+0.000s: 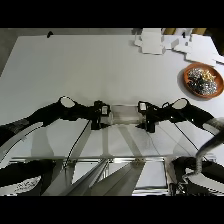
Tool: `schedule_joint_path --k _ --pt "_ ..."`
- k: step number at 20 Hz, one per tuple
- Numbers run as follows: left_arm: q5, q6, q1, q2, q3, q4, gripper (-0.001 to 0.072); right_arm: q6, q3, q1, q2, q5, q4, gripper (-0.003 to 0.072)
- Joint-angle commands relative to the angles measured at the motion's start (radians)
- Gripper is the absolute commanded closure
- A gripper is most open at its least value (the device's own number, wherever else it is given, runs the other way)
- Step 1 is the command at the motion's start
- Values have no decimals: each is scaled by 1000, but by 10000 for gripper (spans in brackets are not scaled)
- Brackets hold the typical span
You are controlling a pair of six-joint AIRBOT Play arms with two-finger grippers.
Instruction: Fold the box and place the chain.
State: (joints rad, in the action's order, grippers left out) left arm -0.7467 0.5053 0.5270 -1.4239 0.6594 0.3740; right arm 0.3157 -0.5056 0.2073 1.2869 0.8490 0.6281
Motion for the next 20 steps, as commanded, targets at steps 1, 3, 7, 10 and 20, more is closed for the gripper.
schedule_joint_path --k 1,3,7,10,20 --pt "-2 34 11 -3 0 -23 9 0 0 0 0 0 0 368" --pt "-3 34 11 -5 0 -23 9 0 0 0 0 0 0 368" --pt "5 34 34 -32 0 -31 9 0 0 0 0 0 0 368" --pt "25 38 49 -56 0 -91 9 0 0 0 0 0 0 368" --pt "29 103 50 -65 0 -187 15 0 0 0 0 0 0 368"
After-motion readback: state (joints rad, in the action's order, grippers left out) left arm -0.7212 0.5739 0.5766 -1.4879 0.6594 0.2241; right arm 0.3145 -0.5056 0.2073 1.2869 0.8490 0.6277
